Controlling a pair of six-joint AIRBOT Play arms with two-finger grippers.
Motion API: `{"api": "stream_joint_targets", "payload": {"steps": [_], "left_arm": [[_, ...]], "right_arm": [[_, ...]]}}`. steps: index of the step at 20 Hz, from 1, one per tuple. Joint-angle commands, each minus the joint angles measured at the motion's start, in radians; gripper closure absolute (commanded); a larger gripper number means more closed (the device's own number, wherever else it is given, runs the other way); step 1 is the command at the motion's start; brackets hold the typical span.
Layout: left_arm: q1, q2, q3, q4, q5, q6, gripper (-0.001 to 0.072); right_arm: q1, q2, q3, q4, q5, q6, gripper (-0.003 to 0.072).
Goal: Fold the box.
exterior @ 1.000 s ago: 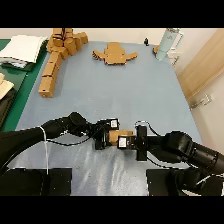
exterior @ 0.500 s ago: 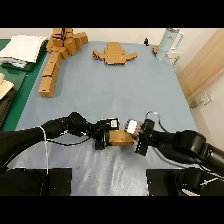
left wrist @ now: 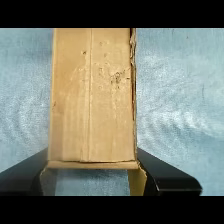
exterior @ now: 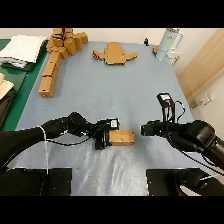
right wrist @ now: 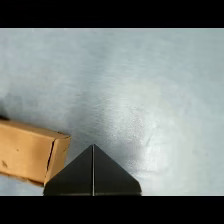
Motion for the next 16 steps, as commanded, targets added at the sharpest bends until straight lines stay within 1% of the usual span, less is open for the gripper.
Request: {"api": "stream_joint_targets", "payload": {"steps": [1, 3, 4, 5, 7, 8, 9, 12, 13, 16], "left_arm": [[0.006, 0.004, 0.013, 0.001, 0.022, -0.018, 0.0187], [0.044, 0.045, 0.019, 0.010, 0.080, -0.139, 0.0186], [0.081, 0.081, 0.019, 0.027, 0.113, -0.188, 0.0186], [0.123, 0.118, 0.019, 0.052, 0.146, -0.230, 0.0187], [0.241, 0.195, 0.018, 0.129, 0.212, -0.358, 0.0186], [0.321, 0.229, 0.018, 0.193, 0.213, -0.444, 0.0187], [0.401, 0.255, 0.013, 0.270, 0.193, -0.536, 0.0187], [0.670, 0.314, -0.024, 0.507, 0.056, -0.764, 0.0187], [0.752, 0.325, -0.043, 0.541, 0.051, -0.790, 0.0187], [0.988, 0.331, -0.085, 0.544, 0.053, -0.822, 0.0187]], "right_arm": [[-0.026, -0.018, 0.001, -0.019, -0.007, 0.219, 0.0679], [-0.026, -0.037, 0.001, -0.035, -0.008, 0.264, 0.0679], [-0.026, -0.047, 0.001, -0.036, -0.008, 0.273, 0.0679], [-0.026, -0.059, 0.001, -0.036, -0.007, 0.279, 0.0679], [-0.026, -0.087, 0.001, -0.038, 0.000, 0.278, 0.0679], [-0.026, -0.101, 0.001, -0.039, 0.007, 0.278, 0.0679], [-0.026, -0.117, 0.001, -0.039, 0.019, 0.278, 0.0679], [-0.026, -0.150, 0.001, -0.055, 0.067, 0.278, 0.0679], [-0.026, -0.158, 0.001, -0.061, 0.083, 0.278, 0.0679], [-0.026, -0.174, 0.001, -0.066, 0.117, 0.278, 0.0679]]}}
